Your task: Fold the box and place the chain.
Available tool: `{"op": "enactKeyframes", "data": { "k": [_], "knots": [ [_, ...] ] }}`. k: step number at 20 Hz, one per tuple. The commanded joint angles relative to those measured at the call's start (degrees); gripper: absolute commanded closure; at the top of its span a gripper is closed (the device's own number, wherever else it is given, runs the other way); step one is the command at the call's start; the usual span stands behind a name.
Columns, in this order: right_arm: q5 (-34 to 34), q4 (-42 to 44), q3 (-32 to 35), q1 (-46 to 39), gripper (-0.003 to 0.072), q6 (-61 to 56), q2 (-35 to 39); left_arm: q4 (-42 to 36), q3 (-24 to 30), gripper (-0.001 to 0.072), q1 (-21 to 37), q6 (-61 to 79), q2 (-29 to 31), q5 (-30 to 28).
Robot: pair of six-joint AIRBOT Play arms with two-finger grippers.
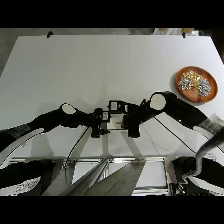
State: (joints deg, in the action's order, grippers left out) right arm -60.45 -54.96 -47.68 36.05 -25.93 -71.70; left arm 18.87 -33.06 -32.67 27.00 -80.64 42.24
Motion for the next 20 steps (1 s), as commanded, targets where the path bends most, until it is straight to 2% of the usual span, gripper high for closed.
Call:
{"op": "enactKeyframes", "data": {
  "k": [1,8,12,14,16,18,20],
  "knots": [
    [0.1,0.0,0.0,0.0,0.0665,-0.8,-2.5,0.0,0.0,0.0384,0.1,0.0,0.0,0.0],
    [0.0,-0.1,0.0,0.0,0.0665,-1.2,-3.0,0.0,0.0,0.0384,0.1,0.0,0.0,0.0],
    [0.0,-3.5,0.0,0.0,0.0665,-5.3,3.7,0.0,0.0,0.0384,0.1,0.0,0.0,0.0],
    [-1.6,-8.3,0.0,-1.2,0.0665,-13.5,8.6,0.0,0.0,0.0384,0.1,0.0,0.0,0.0],
    [-7.5,-13.0,0.0,-5.1,0.0665,-27.0,13.1,0.0,0.0,0.0384,0.1,0.0,0.0,0.0],
    [-15.0,-16.0,0.0,-10.6,0.0665,-37.9,14.9,0.0,0.0,0.0384,0.1,0.0,0.0,0.0],
    [-17.6,-18.3,0.0,-15.0,0.0666,-44.6,14.9,0.0,0.0,0.0384,0.1,0.0,0.0,0.0]
  ]
}}
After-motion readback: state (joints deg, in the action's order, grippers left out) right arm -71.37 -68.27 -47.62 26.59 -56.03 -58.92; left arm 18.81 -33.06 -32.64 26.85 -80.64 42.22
